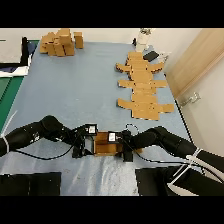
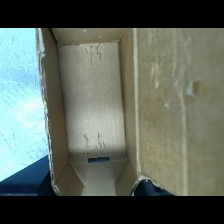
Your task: Fold the box.
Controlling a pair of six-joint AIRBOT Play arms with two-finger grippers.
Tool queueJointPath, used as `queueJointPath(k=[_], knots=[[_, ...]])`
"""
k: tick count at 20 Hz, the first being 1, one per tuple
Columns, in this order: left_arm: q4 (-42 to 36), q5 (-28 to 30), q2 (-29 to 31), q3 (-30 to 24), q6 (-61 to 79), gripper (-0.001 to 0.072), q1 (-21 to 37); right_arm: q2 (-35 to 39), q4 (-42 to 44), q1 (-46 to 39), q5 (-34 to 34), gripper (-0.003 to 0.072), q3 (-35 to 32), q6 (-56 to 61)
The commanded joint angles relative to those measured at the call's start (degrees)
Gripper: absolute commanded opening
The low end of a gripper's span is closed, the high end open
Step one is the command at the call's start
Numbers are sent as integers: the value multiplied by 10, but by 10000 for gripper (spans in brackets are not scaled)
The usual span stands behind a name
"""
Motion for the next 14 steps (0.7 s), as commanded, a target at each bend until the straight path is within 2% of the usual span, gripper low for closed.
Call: queueJointPath(k=[1, 4, 8, 14], knots=[[-53, 17, 19, -33, 38, 704, -6, 0, 0, 0, 0, 464, 0, 0], [-75, 22, 20, -47, 79, 705, -22, 0, 0, 0, 0, 464, 0, 0], [-126, 61, 19, -49, 98, 705, -36, 0, 0, 0, 0, 464, 0, 0], [-127, 63, 19, -49, 100, 705, -41, 0, 0, 0, 0, 464, 0, 0]])
